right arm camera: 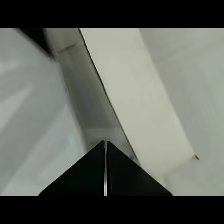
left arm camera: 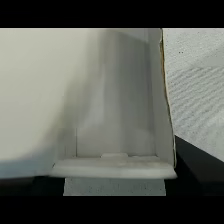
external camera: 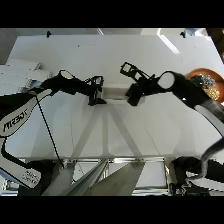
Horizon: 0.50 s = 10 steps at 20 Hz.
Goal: Fold the box and place the chain.
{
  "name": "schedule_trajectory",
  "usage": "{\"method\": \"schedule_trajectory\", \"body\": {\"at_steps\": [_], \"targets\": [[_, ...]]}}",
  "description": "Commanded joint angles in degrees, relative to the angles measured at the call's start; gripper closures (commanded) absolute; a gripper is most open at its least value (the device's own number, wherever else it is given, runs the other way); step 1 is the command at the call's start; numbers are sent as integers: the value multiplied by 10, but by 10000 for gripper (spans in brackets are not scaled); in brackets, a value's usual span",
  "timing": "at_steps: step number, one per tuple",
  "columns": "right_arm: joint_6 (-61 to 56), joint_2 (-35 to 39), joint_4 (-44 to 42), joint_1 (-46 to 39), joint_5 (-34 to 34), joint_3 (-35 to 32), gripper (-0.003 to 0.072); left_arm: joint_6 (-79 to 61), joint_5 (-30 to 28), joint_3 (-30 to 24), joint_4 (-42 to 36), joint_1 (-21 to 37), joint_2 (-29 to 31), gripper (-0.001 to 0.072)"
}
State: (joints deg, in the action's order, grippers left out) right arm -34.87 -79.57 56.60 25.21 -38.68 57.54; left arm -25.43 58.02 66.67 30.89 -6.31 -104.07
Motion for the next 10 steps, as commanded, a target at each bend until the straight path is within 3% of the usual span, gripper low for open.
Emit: {"method": "schedule_trajectory", "body": {"at_steps": [1, 5, 10], "targets": [[2, -50, -31, 12, 169, 7, 671, 0, 0, 0, 0, 0, 0, 414], [2, -77, -44, 12, 236, 8, 671, 0, 0, 0, 0, 0, 0, 414], [3, -109, -43, 13, 153, 8, 671, 0, 0, 0, 0, 0, 0, 414]]}}
